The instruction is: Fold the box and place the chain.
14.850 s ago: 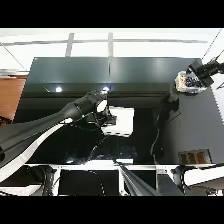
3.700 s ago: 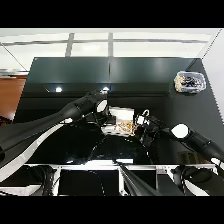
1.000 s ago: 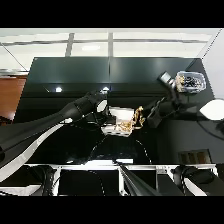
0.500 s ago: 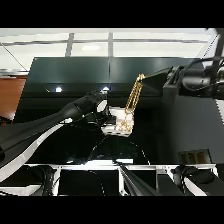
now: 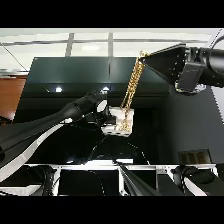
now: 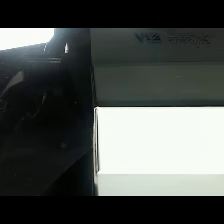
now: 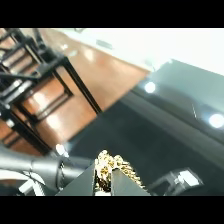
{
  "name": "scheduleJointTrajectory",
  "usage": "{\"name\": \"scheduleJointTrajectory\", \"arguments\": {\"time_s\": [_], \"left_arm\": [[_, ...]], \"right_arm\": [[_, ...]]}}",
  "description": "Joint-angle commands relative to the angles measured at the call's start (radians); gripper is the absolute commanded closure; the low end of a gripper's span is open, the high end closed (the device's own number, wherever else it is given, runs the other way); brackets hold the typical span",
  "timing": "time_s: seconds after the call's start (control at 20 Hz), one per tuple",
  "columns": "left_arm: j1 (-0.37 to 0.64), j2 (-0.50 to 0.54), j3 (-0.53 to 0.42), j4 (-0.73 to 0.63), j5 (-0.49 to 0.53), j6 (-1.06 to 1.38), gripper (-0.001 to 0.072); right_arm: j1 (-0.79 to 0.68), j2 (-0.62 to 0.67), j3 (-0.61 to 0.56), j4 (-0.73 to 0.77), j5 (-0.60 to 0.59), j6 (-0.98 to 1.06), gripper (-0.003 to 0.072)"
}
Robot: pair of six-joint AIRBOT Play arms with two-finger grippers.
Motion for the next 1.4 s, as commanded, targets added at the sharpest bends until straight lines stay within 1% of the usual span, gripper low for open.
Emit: {"name": "scheduleJointTrajectory", "arguments": {"time_s": [0.0, 0.1, 0.25, 0.5, 0.8, 0.9, 0.95, 1.0, 1.05, 1.1, 1.2, 1.35], "left_arm": [[0.000, 0.000, 0.000, 0.000, 0.000, 0.000, 0.0681], [0.000, 0.000, 0.000, 0.000, 0.000, 0.000, 0.0680], [0.000, 0.000, 0.000, 0.000, 0.001, 0.000, 0.0681], [0.000, 0.000, 0.000, 0.000, 0.000, 0.000, 0.0680], [0.000, 0.000, 0.000, 0.000, 0.000, 0.000, 0.0681], [0.000, 0.000, 0.000, 0.000, 0.001, 0.000, 0.0681], [0.000, 0.000, 0.000, 0.000, 0.001, 0.000, 0.0681], [0.000, 0.000, 0.000, 0.000, 0.000, 0.000, 0.0681], [0.000, 0.000, 0.000, 0.000, 0.000, 0.000, 0.0681], [0.000, 0.000, 0.000, 0.000, 0.000, 0.000, 0.0681], [0.000, 0.000, 0.000, 0.000, 0.002, 0.000, 0.0680], [0.000, 0.000, 0.000, 0.000, 0.004, 0.000, 0.0680]], "right_arm": [[0.000, -0.014, -0.010, -0.108, 0.101, 0.089, 0.0671], [0.000, -0.026, -0.056, -0.143, 0.154, 0.124, 0.0670], [0.009, -0.035, -0.164, -0.145, 0.146, 0.128, 0.0671], [0.055, -0.066, -0.277, -0.152, 0.081, 0.127, 0.0671], [0.105, -0.114, -0.317, -0.184, 0.064, 0.129, 0.0670], [0.119, -0.122, -0.367, -0.208, 0.010, 0.146, 0.0669], [0.124, -0.122, -0.397, -0.225, -0.031, 0.160, 0.0657], [0.125, -0.122, -0.424, -0.232, -0.060, 0.163, 0.0522], [0.122, -0.122, -0.442, -0.237, -0.069, 0.163, 0.0331], [0.113, -0.122, -0.443, -0.263, -0.061, 0.163, 0.0293], [0.060, -0.112, -0.436, -0.279, -0.019, 0.163, 0.0294], [-0.101, -0.069, -0.404, -0.349, 0.108, 0.162, 0.0304]]}}
